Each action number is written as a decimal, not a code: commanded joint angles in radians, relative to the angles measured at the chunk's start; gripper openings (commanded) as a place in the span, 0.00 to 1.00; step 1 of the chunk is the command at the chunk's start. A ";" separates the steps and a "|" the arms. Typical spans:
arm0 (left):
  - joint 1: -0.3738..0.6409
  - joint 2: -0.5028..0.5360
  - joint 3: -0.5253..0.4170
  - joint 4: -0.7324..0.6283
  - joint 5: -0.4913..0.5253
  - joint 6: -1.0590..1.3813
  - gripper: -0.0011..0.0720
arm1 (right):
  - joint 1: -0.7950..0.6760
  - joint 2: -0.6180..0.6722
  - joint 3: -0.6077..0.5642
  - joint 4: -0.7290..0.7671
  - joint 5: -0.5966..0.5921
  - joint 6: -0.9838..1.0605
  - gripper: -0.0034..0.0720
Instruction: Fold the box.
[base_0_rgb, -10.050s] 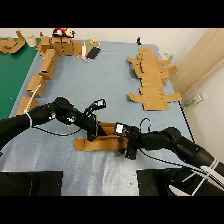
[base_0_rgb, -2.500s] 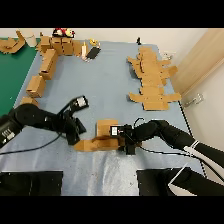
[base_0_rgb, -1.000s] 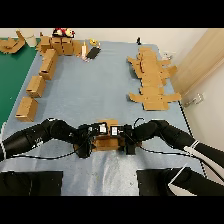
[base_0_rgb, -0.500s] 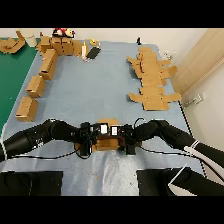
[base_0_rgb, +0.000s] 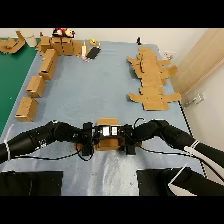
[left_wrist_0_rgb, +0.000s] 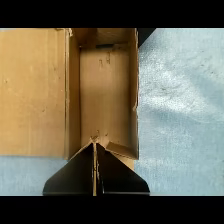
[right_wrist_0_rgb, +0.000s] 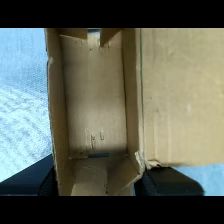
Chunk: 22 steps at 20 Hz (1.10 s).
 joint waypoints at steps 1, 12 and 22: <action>-0.014 -0.013 0.000 -0.023 0.022 0.003 0.26 | 0.000 0.000 0.000 0.001 0.000 0.000 0.71; -0.014 -0.012 0.000 -0.034 0.005 0.003 0.73 | 0.000 0.000 0.000 0.001 0.000 0.000 0.71; 0.051 0.153 0.000 0.193 -0.216 -0.433 0.03 | 0.000 0.000 0.000 0.001 0.000 0.000 0.71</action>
